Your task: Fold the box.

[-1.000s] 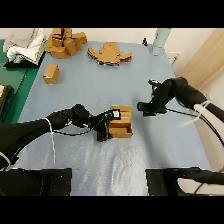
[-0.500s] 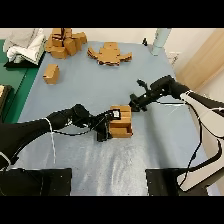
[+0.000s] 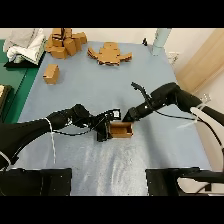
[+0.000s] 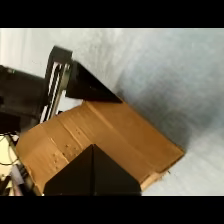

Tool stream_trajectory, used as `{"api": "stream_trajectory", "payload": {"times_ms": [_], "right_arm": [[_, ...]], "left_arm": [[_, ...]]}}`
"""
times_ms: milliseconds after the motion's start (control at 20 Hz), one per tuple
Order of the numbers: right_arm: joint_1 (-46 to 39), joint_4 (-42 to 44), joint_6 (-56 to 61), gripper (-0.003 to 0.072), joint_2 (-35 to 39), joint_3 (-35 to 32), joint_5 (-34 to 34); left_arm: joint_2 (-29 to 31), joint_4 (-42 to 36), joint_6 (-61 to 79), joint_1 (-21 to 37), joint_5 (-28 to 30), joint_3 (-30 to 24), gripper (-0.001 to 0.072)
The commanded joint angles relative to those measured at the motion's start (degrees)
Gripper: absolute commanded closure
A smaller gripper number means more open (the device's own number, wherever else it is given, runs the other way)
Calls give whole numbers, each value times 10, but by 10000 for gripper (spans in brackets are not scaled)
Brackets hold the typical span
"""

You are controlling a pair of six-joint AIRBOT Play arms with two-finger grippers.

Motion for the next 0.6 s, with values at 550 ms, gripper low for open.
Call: {"api": "stream_trajectory", "payload": {"times_ms": [550], "right_arm": [[147,-141,-52,682,121,-92,130]], "left_arm": [[0,0,0,0,0,0,202]]}}
